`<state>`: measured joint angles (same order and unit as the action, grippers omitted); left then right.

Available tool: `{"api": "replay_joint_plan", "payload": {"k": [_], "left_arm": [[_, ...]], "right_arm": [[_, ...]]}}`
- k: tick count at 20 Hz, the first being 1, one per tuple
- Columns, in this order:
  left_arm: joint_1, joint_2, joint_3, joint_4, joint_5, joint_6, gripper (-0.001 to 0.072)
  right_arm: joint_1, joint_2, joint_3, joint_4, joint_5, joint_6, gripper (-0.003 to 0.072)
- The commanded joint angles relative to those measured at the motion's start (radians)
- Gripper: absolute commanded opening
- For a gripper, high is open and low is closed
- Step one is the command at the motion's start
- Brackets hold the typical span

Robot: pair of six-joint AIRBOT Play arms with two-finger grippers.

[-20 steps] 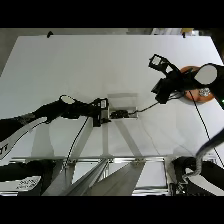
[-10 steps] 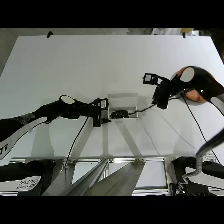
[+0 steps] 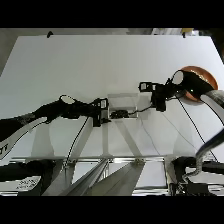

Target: Fold the box and place the chain.

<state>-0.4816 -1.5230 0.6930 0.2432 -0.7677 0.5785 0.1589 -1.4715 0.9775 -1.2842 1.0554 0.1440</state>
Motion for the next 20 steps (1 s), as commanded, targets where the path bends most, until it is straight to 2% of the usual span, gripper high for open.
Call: {"api": "replay_joint_plan", "payload": {"k": [1, 4, 8, 9, 10, 13, 17, 20], "left_arm": [[0.0, 0.001, 0.0, 0.0, 0.0, 0.0, 0.0011], [0.0, 0.001, 0.0, 0.0, 0.0, 0.0, 0.0011], [0.0, 0.001, 0.0, 0.0, 0.0, 0.0, 0.0011], [0.0, 0.001, 0.0, 0.0, 0.0, 0.0, 0.0011], [0.0, 0.001, 0.0, 0.0, 0.0, 0.0, 0.0011], [0.0, 0.001, 0.0, 0.0, 0.0, 0.0, 0.0011], [0.0, 0.001, 0.0, 0.0, 0.0, 0.0, 0.0011], [0.0, 0.001, 0.0, 0.0, 0.0, 0.0, 0.0011]], "right_arm": [[0.001, -0.009, 0.0, -0.019, 0.003, -0.015, 0.0254], [0.001, -0.025, -0.002, -0.019, 0.003, -0.016, 0.0254], [0.001, -0.056, -0.002, -0.018, 0.003, -0.023, 0.0208], [0.001, -0.058, -0.002, -0.018, 0.007, -0.022, 0.0096], [0.001, -0.055, -0.002, -0.018, 0.021, -0.022, 0.0019], [0.001, -0.021, -0.002, -0.019, 0.067, -0.022, 0.0019], [0.001, 0.111, -0.002, -0.011, 0.117, -0.012, 0.0019], [0.004, 0.222, -0.002, 0.118, 0.186, -0.01, 0.0018]]}}
